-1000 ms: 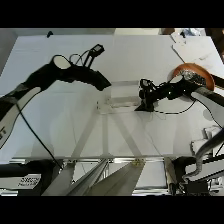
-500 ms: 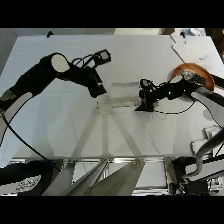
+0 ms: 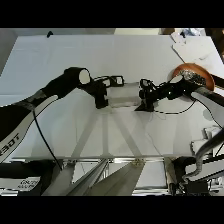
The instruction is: Fold the box and place the chain.
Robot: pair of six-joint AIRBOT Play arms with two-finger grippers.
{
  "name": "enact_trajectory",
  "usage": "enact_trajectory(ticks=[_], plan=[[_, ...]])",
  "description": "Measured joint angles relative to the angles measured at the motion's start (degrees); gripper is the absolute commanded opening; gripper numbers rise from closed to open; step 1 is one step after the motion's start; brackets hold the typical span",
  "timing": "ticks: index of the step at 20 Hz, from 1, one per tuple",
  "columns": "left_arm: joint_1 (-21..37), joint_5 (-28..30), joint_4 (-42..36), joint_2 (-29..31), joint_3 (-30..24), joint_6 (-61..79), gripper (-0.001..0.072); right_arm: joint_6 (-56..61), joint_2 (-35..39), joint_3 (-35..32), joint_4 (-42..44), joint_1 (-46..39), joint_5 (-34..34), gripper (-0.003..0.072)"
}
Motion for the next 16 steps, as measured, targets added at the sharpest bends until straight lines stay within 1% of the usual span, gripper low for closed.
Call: enact_trajectory(ticks=[2, 3, 5, 6, 7, 9, 10, 11, 12, 14, 16], plan=[[-0.42, -0.42, -0.63, -1.33, 0.00, 1.44, 0.0567, 0.02, 0.00, 0.00, 0.00, 0.00, 0.00, 0.0528], [-0.55, -0.98, -0.92, -1.92, 0.00, 2.29, 0.0551, 0.00, 0.00, 0.00, 0.00, 0.00, 0.00, 0.0528], [-0.70, -2.01, -1.36, -2.67, 0.00, 3.91, 0.0550, 0.02, 0.00, 0.00, 0.02, 0.00, 0.00, 0.0528], [-0.72, -2.73, -1.75, -2.91, 0.00, 4.68, 0.0504, 0.02, 0.00, 0.00, 0.02, 0.00, 0.00, 0.0528], [-0.72, -2.99, -2.23, -3.08, 0.00, 5.29, 0.0481, 0.02, 0.00, 0.00, 0.02, 0.00, 0.00, 0.0528], [-0.63, -3.41, -3.91, -3.30, 0.00, 7.08, 0.0480, 0.02, 0.00, 0.00, 0.00, 0.00, 0.00, 0.0528], [-0.59, -3.65, -4.76, -3.37, 0.00, 8.07, 0.0454, 0.02, 0.00, 0.00, 0.00, 0.00, 0.00, 0.0528], [-0.57, -3.67, -5.73, -3.43, 0.00, 9.11, 0.0404, 0.00, 0.00, 0.00, 0.00, 0.00, 0.00, 0.0528], [-0.55, -3.76, -6.58, -3.45, 0.00, 9.97, 0.0390, 0.00, 0.00, 0.00, 0.00, 0.00, 0.00, 0.0528], [-0.50, -3.87, -7.43, -3.52, 0.00, 11.06, 0.0385, 0.02, 0.00, 0.00, 0.00, 0.00, 0.00, 0.0528], [-0.46, -3.85, -7.98, -3.52, 0.00, 11.74, 0.0340, 0.00, 0.00, 0.00, 0.00, 0.00, 0.00, 0.0528]])
